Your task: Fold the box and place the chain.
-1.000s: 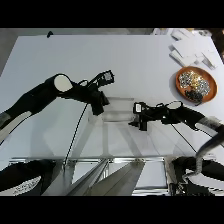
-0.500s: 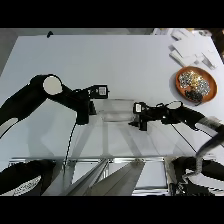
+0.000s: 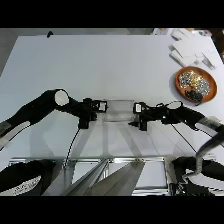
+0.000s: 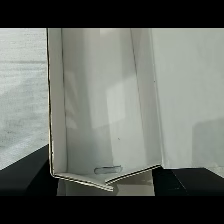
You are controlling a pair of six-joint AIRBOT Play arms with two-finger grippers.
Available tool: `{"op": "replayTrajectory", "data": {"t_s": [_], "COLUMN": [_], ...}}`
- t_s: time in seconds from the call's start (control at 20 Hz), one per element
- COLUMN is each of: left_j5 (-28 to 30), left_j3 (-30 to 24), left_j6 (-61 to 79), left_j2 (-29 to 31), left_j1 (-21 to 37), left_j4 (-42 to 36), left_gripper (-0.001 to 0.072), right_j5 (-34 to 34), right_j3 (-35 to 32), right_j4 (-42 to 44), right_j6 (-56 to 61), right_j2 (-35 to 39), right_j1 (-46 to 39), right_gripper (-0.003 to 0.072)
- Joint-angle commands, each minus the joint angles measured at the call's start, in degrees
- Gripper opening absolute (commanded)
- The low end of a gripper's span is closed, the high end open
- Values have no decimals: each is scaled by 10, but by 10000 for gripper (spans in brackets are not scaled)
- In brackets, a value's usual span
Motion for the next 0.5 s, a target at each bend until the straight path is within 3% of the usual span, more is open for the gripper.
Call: {"op": "replayTrajectory", "data": {"t_s": [0.0, 0.1, 0.15, 0.2, 0.45], "left_j5": [61, 73, 77, 83, 92], "left_j3": [-9, -9, -9, -9, -9], "left_j6": [34, 76, 104, 122, 124], "left_j2": [-39, -43, -43, -43, -44], "left_j1": [2, 5, 7, 10, 21], "left_j4": [-15, -30, -37, -42, -45], "left_gripper": [115, 124, 192, 214, 237], "right_j5": [0, 0, 0, 0, 0], "right_j3": [0, 0, 0, 0, 0], "right_j4": [0, 0, 0, 0, 0], "right_j6": [0, 0, 0, 0, 0], "right_j2": [0, 0, 0, 0, 0], "right_j1": [0, 0, 0, 0, 0], "right_gripper": [379, 379, 379, 379, 379]}}
